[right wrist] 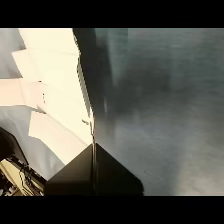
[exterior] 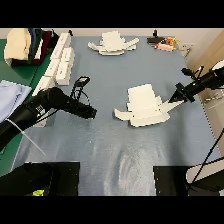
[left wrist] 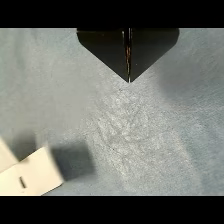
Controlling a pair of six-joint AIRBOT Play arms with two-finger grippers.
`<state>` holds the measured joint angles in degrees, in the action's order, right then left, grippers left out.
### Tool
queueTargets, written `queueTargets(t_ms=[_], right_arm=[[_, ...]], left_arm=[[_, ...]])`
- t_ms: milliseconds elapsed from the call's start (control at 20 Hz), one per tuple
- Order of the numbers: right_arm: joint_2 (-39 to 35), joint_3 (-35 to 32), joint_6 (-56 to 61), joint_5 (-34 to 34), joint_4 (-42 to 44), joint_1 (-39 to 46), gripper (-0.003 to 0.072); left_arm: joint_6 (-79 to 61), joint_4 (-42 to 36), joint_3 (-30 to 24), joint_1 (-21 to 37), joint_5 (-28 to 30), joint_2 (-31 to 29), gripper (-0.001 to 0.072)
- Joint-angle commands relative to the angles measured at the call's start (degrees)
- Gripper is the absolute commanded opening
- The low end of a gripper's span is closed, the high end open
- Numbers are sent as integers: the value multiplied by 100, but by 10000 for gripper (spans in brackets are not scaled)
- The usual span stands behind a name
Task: Fold the box.
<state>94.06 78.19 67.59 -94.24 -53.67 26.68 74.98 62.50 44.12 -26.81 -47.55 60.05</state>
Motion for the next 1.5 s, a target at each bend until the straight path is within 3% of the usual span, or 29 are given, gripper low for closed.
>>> queueTargets(t_ms=[0, 200, 350, 500, 800, 1450], right_arm=[[-807, -925, 39, 721, 306, -516, 6], [-2006, -2688, 741, 1615, 402, -1252, 6], [-2990, -3936, 1250, 2732, 409, -1945, 6], [-3779, -4732, 1556, 3530, 319, -2498, 6], [-4459, -4999, 1567, 3777, 197, -3115, 7], [-4463, -5027, 1810, 3877, -208, -3394, 7]], left_arm=[[0, 4, 0, 0, 2, -4, 13], [0, 4, 0, 0, 7, -4, 13], [0, 4, 0, 0, 111, -4, 13], [2, 4, 0, 0, 308, -4, 13], [2, -17, 0, 0, 328, -4, 13], [0, -127, 0, 0, 452, -4, 13]])
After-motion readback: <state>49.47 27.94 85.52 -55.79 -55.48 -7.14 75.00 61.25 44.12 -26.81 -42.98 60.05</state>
